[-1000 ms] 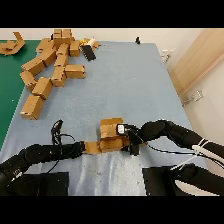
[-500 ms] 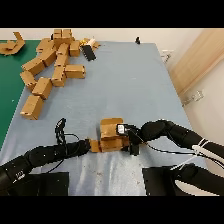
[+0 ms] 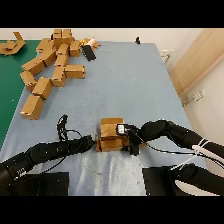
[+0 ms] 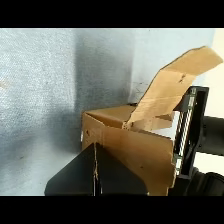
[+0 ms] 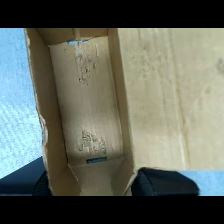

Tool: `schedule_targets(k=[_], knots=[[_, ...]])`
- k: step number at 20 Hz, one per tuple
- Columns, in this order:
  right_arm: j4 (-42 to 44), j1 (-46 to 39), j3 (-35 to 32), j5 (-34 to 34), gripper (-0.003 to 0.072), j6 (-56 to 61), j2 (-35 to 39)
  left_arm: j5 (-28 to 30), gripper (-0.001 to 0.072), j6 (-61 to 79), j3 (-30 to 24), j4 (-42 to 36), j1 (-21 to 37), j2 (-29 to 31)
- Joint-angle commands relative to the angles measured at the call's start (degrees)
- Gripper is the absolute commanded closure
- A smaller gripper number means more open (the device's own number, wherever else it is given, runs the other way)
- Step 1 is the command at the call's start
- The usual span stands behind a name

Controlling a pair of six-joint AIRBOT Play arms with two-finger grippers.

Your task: Fold the box.

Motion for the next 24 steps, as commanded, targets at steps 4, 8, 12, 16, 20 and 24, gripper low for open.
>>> schedule_targets(k=[4, 8, 12, 16, 20, 24], knots=[[0.0, 0.0, 0.0, 0.0, 0.0113, 0.0, 0.0, -0.9, 0.0351, -1.0, 0.6, -0.1, 0.2, -0.2], [0.0, 0.0, 0.0, 0.0, 0.0113, 0.0, 0.0, -0.9, 0.0415, -1.0, 0.6, -0.1, 0.2, -0.2], [0.0, 0.0, 0.0, 0.0, 0.0113, 0.0, 0.0, -1.6, 0.0413, -1.8, 0.6, 0.0, 0.1, -0.2], [0.0, 0.0, 0.0, 0.0, 0.0113, 0.0, 0.0, -3.7, 0.0412, -1.6, 0.6, -0.1, 0.1, 0.8], [0.0, 0.0, 0.0, 0.0, 0.0113, 0.0, 0.0, -2.3, 0.0296, -1.6, 0.6, 0.0, 0.1, 3.0], [0.0, 0.0, 0.0, 0.0, 0.0113, 0.0, 0.0, -2.4, 0.0295, -1.5, 0.6, 0.0, 0.1, 2.8]])
